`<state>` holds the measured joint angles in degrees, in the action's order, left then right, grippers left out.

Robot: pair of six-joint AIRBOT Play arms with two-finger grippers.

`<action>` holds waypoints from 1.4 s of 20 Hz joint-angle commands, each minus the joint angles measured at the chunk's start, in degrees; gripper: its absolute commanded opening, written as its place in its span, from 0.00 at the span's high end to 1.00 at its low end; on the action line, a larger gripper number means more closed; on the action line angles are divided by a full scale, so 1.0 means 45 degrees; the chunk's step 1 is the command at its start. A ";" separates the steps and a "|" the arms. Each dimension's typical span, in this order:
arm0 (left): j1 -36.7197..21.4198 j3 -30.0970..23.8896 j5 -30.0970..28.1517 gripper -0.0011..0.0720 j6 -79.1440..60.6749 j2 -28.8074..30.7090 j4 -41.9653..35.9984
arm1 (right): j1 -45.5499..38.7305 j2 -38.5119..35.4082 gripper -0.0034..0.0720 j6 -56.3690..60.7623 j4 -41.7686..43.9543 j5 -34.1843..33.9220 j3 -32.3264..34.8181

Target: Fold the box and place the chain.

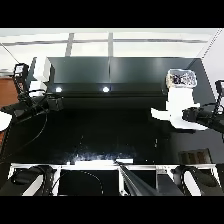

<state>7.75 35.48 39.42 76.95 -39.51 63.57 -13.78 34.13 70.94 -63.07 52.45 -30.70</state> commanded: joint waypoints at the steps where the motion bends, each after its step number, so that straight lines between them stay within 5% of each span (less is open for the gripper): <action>1: 0.0005 -0.0005 -0.0005 0.95 0.0000 0.0010 0.0000 | -0.0005 -0.0010 0.89 0.0000 0.0005 0.0000 0.0000; 11: 0.0010 -0.0005 -0.0112 0.95 0.0000 0.0010 -0.0005 | -0.0005 -0.0010 0.89 0.0000 0.0005 0.0000 0.0000; 22: 0.0005 -0.0005 -0.2443 0.95 -0.0005 0.0010 -0.0044 | -0.0005 0.0000 0.89 0.0000 0.0131 -0.1229 0.0000; 23: 0.0005 -0.0005 -0.2584 0.95 0.0000 0.0005 -0.0044 | -0.0005 0.0010 0.72 0.0000 0.0097 -0.1224 0.0000; 24: 0.0015 -0.0005 -0.2783 0.84 0.0000 -0.0019 -0.0189 | -0.0005 0.0019 0.17 0.0005 0.0092 -0.1156 0.0005; 25: 0.0034 -0.0005 -0.2754 0.34 0.0000 -0.0078 -0.0442 | -0.0005 0.0034 0.02 0.0049 0.0092 -0.1127 0.0005; 26: 0.0029 -0.0005 -0.2701 0.03 0.0053 -0.0185 -0.0729 | -0.0010 0.0083 0.01 0.0053 0.0078 -0.1039 0.0005; 28: 0.0034 -0.0005 -0.2229 0.02 0.0049 -0.0379 -0.0821 | -0.0112 0.0345 0.02 0.1384 -0.0423 -0.1311 0.0000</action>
<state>7.86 35.46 28.34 77.01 -40.36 61.43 -13.93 34.76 71.92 -62.94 47.79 -30.70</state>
